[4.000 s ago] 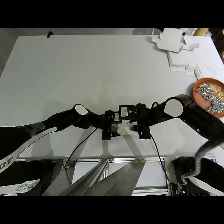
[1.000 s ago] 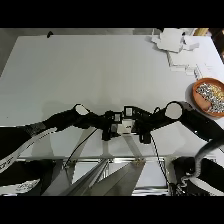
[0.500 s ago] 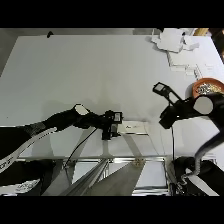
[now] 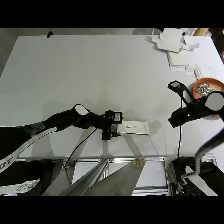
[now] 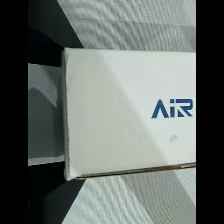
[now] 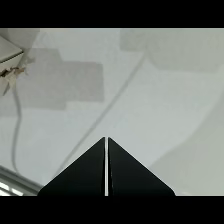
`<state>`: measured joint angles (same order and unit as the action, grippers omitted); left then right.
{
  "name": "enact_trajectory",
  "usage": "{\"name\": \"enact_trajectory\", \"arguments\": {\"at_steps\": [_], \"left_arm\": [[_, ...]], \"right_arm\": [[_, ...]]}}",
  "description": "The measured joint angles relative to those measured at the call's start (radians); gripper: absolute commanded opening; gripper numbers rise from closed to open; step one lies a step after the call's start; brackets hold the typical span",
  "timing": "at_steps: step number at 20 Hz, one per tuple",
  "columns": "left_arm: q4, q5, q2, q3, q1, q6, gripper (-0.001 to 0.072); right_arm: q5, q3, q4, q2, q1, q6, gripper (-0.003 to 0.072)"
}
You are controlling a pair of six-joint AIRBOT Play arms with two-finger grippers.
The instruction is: Fold the box and place the chain.
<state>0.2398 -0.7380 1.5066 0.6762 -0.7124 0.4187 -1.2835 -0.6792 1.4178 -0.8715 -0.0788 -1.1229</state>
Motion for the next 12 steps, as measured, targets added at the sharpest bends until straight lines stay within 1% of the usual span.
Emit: {"name": "enact_trajectory", "arguments": {"at_steps": [4, 7, 10, 12], "left_arm": [[0.01, -0.021, -0.023, 0.0, 0.004, 0.006, 0.0217], [0.084, -0.003, -0.112, 0.0, 0.048, -0.085, 0.0221], [0.252, 0.013, -0.27, 0.0, 0.171, -0.331, 0.0222], [0.395, 0.013, -0.391, 0.0, 0.288, -0.543, 0.0236]], "right_arm": [[-0.005, 0.0, 0.0, 0.0, 0.005, -0.003, 0.0025], [-0.006, 0.0, -0.001, 0.0, 0.005, -0.004, 0.0025], [-0.006, 0.0, 0.0, 0.0, 0.005, -0.006, 0.0025], [-0.007, 0.0, 0.0, 0.0, 0.005, -0.006, 0.0025]]}}
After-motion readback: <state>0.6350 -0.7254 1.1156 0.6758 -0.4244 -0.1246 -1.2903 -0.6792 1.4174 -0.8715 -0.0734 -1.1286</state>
